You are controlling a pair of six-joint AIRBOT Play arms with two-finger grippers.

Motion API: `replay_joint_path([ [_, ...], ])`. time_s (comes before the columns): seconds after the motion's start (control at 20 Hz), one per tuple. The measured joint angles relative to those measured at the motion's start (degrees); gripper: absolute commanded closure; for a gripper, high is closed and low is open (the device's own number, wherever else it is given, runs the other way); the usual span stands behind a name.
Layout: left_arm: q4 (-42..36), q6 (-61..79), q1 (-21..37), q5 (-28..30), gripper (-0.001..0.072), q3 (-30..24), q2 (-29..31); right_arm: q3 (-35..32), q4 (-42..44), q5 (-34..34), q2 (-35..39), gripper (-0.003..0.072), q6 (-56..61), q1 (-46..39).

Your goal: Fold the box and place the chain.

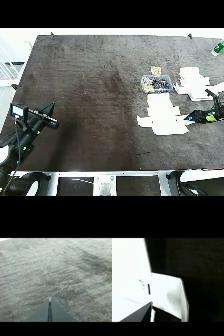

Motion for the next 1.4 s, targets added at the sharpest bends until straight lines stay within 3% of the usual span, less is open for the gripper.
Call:
replay_joint_path([
  [0.05,0.00,0.00,0.00,0.00,0.0690,0.00,0.00,0.02,0.85,0.57,-0.26,0.0412,-0.20,0.02],
  [0.1,0.00,0.02,0.00,0.00,0.0690,0.00,0.00,0.00,1.70,1.16,-0.48,0.0611,-0.48,0.04],
  [0.15,0.00,0.02,0.00,0.00,0.0690,0.00,0.00,0.00,2.21,1.40,-0.66,0.0675,-0.61,0.07],
  [0.5,-0.02,0.02,-0.02,0.00,0.0689,0.00,0.00,-1.62,6.54,7.06,-0.07,0.0679,-1.03,0.13],
  [0.75,0.00,0.00,-0.02,0.00,0.0690,0.00,0.00,-11.15,15.54,7.10,5.40,0.0679,-1.09,4.00],
  [1.05,0.00,0.00,-0.02,0.00,0.0689,0.00,0.00,-23.85,33.42,-4.09,11.06,0.0679,-2.51,19.89],
  [1.4,0.00,0.02,0.00,-0.09,0.0689,0.00,0.00,-22.40,44.22,-24.15,11.85,0.0679,-2.78,39.26],
])
